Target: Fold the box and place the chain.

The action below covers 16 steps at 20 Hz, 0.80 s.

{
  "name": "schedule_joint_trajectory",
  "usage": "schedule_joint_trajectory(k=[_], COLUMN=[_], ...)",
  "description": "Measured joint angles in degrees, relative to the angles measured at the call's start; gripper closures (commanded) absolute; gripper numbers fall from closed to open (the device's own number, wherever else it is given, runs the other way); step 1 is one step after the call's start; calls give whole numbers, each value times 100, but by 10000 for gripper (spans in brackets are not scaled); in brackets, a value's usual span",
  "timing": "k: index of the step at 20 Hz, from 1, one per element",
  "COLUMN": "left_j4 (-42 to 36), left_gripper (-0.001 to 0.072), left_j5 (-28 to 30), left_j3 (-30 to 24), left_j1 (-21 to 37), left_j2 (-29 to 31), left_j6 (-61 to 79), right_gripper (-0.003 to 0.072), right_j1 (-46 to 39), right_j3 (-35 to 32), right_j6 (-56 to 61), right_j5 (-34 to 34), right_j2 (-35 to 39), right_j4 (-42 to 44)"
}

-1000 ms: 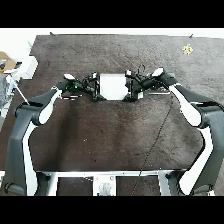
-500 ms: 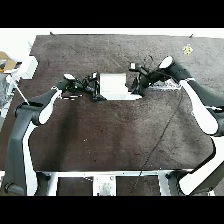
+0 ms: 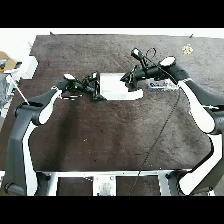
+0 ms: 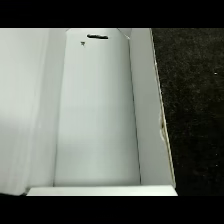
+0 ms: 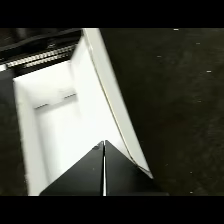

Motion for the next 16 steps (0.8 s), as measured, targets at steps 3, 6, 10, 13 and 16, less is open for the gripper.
schedule_joint_trajectory(k=[3, 6, 10, 13, 16], left_j4=[0, -2, -2, -2, -2], left_gripper=[366, 366, 365, 365, 365], left_j5=[0, 0, 2, 4, 4], left_j3=[0, 0, 0, 0, 0], left_j1=[0, 0, 0, 0, 0], left_j2=[0, 0, 0, 0, 0], left_j6=[-2, -2, -7, -9, -4], right_gripper=[686, 686, 686, 686, 685], right_j1=[-17, -111, -214, -249, -256], right_j3=[0, 0, 0, 0, 2], right_j6=[-63, -79, -81, -155, -278], right_j5=[-433, -590, -457, -295, -234], right_j2=[-223, -417, -627, -745, -769], right_j4=[192, 245, 267, 304, 332])
